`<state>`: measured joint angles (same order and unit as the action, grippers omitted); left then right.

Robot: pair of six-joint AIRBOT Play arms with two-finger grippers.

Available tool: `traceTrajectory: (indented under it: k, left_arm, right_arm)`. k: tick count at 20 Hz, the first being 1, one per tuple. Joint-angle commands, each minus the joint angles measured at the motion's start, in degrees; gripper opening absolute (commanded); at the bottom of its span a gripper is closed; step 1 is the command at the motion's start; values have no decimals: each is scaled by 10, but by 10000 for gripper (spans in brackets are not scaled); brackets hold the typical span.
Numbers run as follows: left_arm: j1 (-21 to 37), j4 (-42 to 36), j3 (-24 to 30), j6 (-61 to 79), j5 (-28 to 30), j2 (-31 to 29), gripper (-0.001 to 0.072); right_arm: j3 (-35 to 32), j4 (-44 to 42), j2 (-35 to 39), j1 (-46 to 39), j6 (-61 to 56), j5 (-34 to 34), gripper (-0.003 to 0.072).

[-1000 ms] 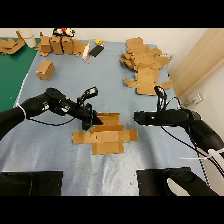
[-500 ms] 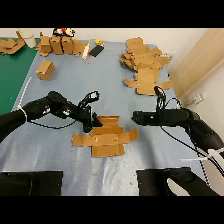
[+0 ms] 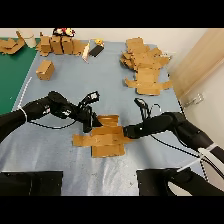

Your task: Fold the box.

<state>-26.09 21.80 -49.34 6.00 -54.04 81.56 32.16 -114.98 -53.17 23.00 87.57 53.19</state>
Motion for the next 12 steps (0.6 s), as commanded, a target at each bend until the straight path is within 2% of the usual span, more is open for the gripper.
traceTrajectory:
  k: [1, 7, 12]
  left_arm:
    - [0, 1, 0, 0, 1, 0, 13]
    - [0, -1, 0, 1, 1, -1, 13]
    - [0, -10, 0, 20, 6, -14, 13]
  right_arm:
    - [0, 54, -47, 10, -16, -13, 2]
    - [0, 82, -101, 10, -16, -33, 1]
    - [0, 82, -103, 10, -17, -38, 2]
